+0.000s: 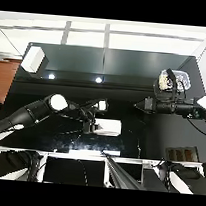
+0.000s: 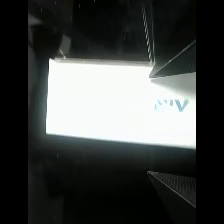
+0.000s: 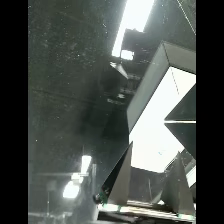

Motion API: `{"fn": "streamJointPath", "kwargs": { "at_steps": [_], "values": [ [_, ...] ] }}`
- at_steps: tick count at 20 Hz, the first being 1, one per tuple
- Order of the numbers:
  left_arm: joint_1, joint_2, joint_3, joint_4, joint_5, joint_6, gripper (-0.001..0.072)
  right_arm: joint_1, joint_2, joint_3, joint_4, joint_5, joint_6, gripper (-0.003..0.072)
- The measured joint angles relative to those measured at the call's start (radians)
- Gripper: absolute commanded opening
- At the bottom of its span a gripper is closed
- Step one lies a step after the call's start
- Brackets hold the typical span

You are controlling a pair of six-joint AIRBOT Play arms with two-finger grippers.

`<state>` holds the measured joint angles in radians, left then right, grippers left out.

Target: Fold the box and place the chain.

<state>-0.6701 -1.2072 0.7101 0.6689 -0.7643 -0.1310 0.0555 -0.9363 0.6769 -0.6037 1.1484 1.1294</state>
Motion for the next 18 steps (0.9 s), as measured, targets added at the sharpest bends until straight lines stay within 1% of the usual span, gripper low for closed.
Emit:
{"fn": "streamJointPath", "kwargs": {
  "at_steps": [13,18],
  "values": [
    [-0.052,-0.008,0.0,0.002,0.007,-0.023,0.0706,0.0,0.0,0.0,0.0,-0.001,0.0,0.0019],
    [-0.074,-0.011,0.0,0.003,0.05,-0.023,0.0706,0.0,0.0,0.0,0.0,-0.001,0.0,0.0019]
  ]
}}
